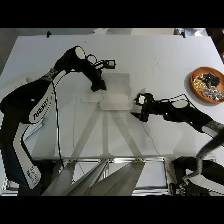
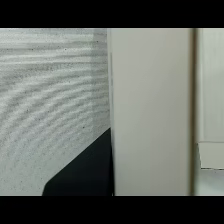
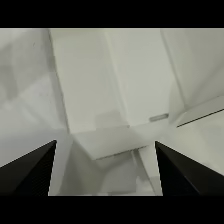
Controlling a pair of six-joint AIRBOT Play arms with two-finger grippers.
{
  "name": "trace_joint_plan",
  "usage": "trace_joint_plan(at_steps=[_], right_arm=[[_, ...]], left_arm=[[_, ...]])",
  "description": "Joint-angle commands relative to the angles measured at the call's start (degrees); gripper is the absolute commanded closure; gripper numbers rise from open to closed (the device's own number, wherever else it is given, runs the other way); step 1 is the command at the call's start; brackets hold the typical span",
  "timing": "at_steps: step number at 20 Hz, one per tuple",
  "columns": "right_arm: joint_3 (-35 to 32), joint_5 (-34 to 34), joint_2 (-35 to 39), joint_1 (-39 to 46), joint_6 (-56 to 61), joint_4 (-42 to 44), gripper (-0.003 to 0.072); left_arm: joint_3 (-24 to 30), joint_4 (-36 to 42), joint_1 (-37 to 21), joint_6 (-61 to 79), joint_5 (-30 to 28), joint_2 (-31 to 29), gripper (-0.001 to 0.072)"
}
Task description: Fold the box and place the chain.
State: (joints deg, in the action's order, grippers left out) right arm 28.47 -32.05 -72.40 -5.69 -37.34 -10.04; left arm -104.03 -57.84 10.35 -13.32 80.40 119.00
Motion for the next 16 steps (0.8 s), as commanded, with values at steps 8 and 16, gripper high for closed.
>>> trace_joint_plan(at_steps=[8, 16], right_arm=[[0.2, 1.4, -1.8, 0.1, -12.4, 16.6, -0.0006], [3.8, -2.3, -3.7, 3.3, -11.5, 16.3, -0.0006]], left_arm=[[0.0, 0.0, 0.0, 0.0, 0.0, 0.0, 0.0696], [0.0, 0.0, 0.0, 0.0, 0.0, 0.0, 0.0696]])
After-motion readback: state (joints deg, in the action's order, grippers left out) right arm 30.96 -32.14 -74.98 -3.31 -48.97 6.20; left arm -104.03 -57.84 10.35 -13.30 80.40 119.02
